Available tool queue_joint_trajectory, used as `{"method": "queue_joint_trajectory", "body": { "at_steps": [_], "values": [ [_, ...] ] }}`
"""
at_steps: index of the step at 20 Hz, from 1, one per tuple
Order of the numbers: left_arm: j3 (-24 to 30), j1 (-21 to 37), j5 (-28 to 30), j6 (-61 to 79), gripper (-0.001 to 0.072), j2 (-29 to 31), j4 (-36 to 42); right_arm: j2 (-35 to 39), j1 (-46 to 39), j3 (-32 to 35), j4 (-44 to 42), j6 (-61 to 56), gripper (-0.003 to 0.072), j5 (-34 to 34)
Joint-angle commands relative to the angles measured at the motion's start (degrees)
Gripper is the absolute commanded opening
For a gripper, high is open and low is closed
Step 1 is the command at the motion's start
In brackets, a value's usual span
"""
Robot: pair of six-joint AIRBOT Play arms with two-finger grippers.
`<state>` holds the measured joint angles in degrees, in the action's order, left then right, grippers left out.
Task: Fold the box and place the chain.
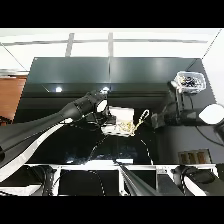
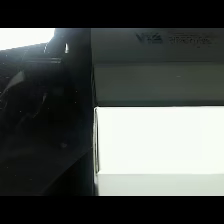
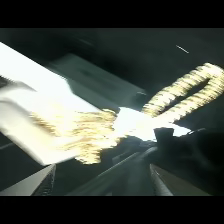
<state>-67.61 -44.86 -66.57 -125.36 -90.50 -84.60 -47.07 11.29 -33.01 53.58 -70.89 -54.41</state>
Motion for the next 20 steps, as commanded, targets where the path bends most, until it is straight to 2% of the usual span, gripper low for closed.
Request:
{"method": "queue_joint_trajectory", "body": {
  "at_steps": [1, 3, 5, 6, 10, 14, 20],
  "values": [
    [0.0, 0.0, 0.0, 0.0, 0.0029, 0.0, 0.0, 1.2, 3.5, 8.5, 3.4, 8.0, 0.0720, 12.3],
    [0.0, 0.0, 0.0, 0.0, 0.0029, 0.0, 0.0, 1.2, 7.4, 11.1, 3.7, 17.3, 0.0720, 18.0],
    [0.0, 0.0, 0.0, 0.0, 0.0029, 0.0, 0.0, 1.2, 11.3, 13.2, 3.7, 32.3, 0.0720, 23.2],
    [0.0, 0.0, 0.0, 0.0, 0.0029, 0.0, 0.0, 0.8, 12.3, 13.4, 2.8, 38.9, 0.0720, 23.6],
    [0.0, 0.0, 0.0, 0.0, 0.0029, 0.0, 0.0, -4.1, 12.3, 13.4, -2.2, 46.9, 0.0720, 24.2],
    [0.0, 0.0, 0.0, 0.0, 0.0029, 0.0, 0.0, -8.6, 12.3, 13.4, -14.6, 66.4, 0.0720, 23.3],
    [0.0, 0.0, 0.0, 0.0, 0.0029, 0.0, 0.0, -9.8, 12.4, 13.4, -18.3, 69.9, 0.0720, 24.9]
  ]
}}
